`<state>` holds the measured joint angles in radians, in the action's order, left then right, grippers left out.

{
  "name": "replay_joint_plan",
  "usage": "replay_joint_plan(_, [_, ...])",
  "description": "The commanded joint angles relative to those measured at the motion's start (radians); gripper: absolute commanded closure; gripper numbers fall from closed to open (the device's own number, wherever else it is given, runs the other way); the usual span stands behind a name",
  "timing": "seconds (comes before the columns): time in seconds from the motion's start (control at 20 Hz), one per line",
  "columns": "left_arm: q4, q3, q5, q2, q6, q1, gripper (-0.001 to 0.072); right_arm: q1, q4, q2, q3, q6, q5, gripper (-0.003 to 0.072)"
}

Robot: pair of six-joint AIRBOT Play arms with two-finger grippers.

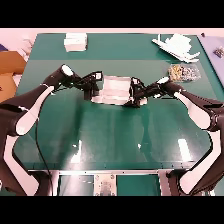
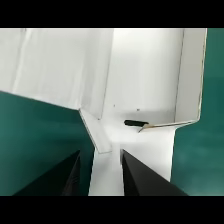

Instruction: Fold the box and place the chain.

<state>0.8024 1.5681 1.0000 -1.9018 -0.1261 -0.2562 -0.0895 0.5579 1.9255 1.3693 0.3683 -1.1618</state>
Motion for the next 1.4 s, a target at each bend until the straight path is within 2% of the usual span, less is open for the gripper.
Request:
replay_joint_plan(0.0, [-0.038,0.000,0.033,-0.001,-0.006,0.000,0.0398,0.000,0.000,0.000,0.000,0.000,0.001,0.0064])
replay_joint_plan(0.1, [-0.048,0.000,0.043,-0.002,-0.006,0.000,0.0424,0.000,0.000,0.000,0.000,0.000,0.001,0.0064])
replay_joint_plan(0.3, [-0.044,-0.001,0.067,-0.002,-0.004,-0.013,0.0424,0.000,0.000,0.000,0.000,0.000,0.001,0.0064])
replay_joint_plan(0.6, [-0.032,-0.001,0.047,-0.003,-0.005,-0.048,0.0425,0.000,0.000,0.000,0.000,0.000,0.001,0.0064])
replay_joint_plan(0.8, [-0.069,-0.001,0.053,-0.003,0.004,-0.048,0.0427,0.000,0.000,0.000,0.000,0.000,0.001,0.0064])
replay_joint_plan(0.9, [-0.083,-0.001,0.053,-0.003,0.002,-0.048,0.0501,0.000,0.000,0.000,0.000,0.000,0.001,0.0064])
replay_joint_plan(1.35, [-0.145,0.000,0.067,-0.035,-0.006,-0.055,0.0501,0.000,0.000,0.000,0.000,0.000,0.001,0.0064])
